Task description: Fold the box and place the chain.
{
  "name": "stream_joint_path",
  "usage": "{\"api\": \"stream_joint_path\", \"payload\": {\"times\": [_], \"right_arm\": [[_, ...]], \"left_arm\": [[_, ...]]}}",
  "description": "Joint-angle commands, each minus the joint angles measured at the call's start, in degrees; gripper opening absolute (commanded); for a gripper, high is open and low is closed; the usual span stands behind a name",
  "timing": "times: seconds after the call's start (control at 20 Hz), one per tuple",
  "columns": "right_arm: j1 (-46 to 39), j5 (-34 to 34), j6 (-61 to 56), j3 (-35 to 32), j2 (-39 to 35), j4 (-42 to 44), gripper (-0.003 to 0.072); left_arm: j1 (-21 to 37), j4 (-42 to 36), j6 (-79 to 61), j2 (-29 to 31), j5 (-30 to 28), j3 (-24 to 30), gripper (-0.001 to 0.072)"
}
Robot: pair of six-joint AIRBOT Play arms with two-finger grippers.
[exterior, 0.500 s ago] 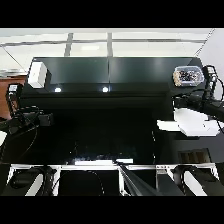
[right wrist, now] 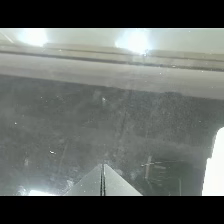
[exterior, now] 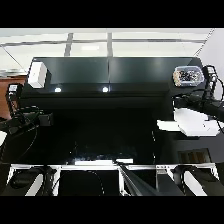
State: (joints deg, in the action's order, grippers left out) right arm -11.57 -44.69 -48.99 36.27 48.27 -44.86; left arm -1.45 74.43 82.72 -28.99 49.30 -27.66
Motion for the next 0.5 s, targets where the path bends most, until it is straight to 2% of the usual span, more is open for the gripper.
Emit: {"api": "stream_joint_path", "payload": {"times": [0.0,0.25,0.35,0.45], "right_arm": [[0.02,0.00,-0.02,0.00,-0.04,0.02,0.0019],[0.02,0.02,0.00,0.00,-0.04,0.02,0.0018],[0.02,2.34,0.00,0.00,-0.04,1.49,0.0019],[0.02,7.72,0.00,-0.02,0.09,5.42,0.0018]], "left_arm": [[-0.02,0.02,0.00,0.04,0.00,0.02,0.0029],[-0.04,-0.42,0.02,0.02,-3.23,0.04,0.0030],[-0.04,-1.16,0.00,0.00,-4.48,0.07,0.0029],[-0.04,-1.70,0.02,-0.90,-11.54,1.33,0.0030]]}}
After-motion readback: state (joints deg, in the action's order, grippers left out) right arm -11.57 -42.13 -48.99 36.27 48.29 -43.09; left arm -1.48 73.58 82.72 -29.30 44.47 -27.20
